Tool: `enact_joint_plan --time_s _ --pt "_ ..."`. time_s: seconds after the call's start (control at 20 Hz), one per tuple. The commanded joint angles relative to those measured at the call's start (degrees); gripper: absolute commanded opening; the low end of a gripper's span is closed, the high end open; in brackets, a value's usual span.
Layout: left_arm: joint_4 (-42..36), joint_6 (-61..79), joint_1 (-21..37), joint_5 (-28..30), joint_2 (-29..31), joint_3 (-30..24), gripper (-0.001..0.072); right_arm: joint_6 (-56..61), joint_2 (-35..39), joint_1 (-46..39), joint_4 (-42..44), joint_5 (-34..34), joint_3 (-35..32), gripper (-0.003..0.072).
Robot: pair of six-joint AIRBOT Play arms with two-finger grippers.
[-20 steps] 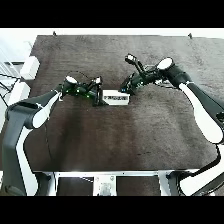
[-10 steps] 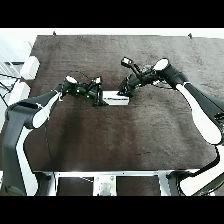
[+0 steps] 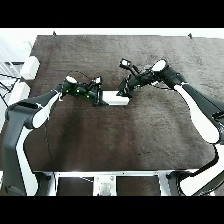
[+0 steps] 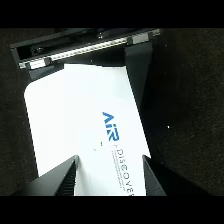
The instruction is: Fold the box and place the chain.
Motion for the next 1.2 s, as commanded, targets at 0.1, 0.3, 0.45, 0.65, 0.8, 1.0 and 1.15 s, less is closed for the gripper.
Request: enact_joint_plan --time_s 0.1,0.3,0.45,0.65,0.8,1.0,1.15 --pt "0.0 0.0 0.0 0.0 0.0 0.0 0.0453 -5.7 1.2 -0.7 5.1 2.6 0.0 0.0480" --pt "0.0 0.0 0.1 0.0 0.0 0.0 0.0453 -5.7 2.1 -1.9 5.1 5.7 0.0 0.0479" --pt "0.0 0.0 0.0 0.0 0.0 0.0 0.0453 -8.3 2.0 -2.5 5.4 5.6 -0.7 0.0478" --pt "0.0 0.0 0.0 0.0 0.0 0.0 0.0453 -11.8 1.6 -2.4 5.4 3.7 -2.4 0.0478" --pt "0.0 0.0 0.0 0.0 0.0 0.0 0.0453 -13.2 0.9 -2.4 6.3 3.3 -2.5 0.0475" --pt "0.0 0.0 0.0 0.0 0.0 0.0 0.0453 -14.3 -0.2 -2.4 6.4 2.7 -2.5 0.0473" --pt "0.0 0.0 0.0 0.0 0.0 0.0 0.0453 -14.5 -0.7 -2.4 6.4 1.5 -2.6 0.0472"
